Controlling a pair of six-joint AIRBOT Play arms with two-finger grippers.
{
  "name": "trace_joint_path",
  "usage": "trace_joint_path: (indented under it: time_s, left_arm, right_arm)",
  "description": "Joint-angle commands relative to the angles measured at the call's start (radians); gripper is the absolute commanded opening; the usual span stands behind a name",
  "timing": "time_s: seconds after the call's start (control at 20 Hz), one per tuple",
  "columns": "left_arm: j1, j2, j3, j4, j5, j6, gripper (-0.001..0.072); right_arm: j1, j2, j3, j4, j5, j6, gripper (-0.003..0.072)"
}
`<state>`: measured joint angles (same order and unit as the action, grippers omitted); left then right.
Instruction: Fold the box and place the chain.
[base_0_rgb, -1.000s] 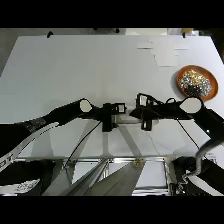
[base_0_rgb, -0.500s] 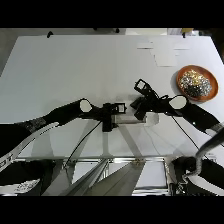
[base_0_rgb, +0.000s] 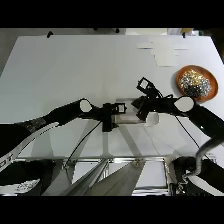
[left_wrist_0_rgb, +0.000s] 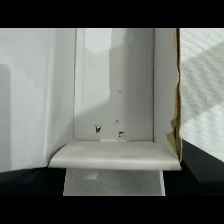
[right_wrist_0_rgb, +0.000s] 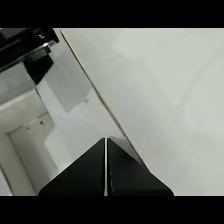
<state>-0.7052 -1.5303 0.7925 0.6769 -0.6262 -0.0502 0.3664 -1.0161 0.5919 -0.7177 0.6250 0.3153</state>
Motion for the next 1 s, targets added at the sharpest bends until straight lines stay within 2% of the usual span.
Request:
trace_joint_path:
  time_s: [0.0,0.15,0.25,0.3,0.4,0.45,0.6,0.8,0.95]
  left_arm:
    - [0.0,0.0,0.0,0.0,0.0,0.0,0.0011]
    - [0.0,0.0,0.0,0.0,0.0,0.0,0.0011]
    - [0.0,0.0,0.0,0.0,0.0,0.0,0.0011]
    - [0.0,0.0,0.0,0.0,0.0,0.0,0.0011]
    - [0.0,0.0,0.0,0.0,0.0,0.0,0.0011]
    - [0.0,0.0,0.0,0.0,0.0,0.0,0.0011]
    - [0.0,0.0,0.0,0.0,0.0,0.0,0.0011]
    - [0.0,0.0,0.0,0.0,0.0,0.0,0.0011]
    - [0.0,0.0,0.0,0.0,0.0,0.0,0.0011]
  right_arm:
    - [0.001,0.105,0.001,-0.182,0.119,0.002,0.0015]
    - [0.001,0.119,-0.001,-0.528,0.294,0.003,0.0016]
    - [0.001,0.119,-0.013,-0.623,0.346,0.002,0.0016]
    - [0.001,0.119,-0.024,-0.623,0.334,-0.004,0.0023]
    - [0.001,0.118,-0.042,-0.621,0.295,-0.041,0.0194]
    - [0.0,0.118,-0.045,-0.622,0.285,-0.071,0.0222]
    - [-0.09,0.111,-0.045,-0.527,0.272,-0.251,0.0221]
    - [-0.232,0.06,-0.045,-0.26,0.317,-0.496,0.022]
    - [-0.239,-0.024,-0.045,-0.21,0.366,-0.586,0.021]
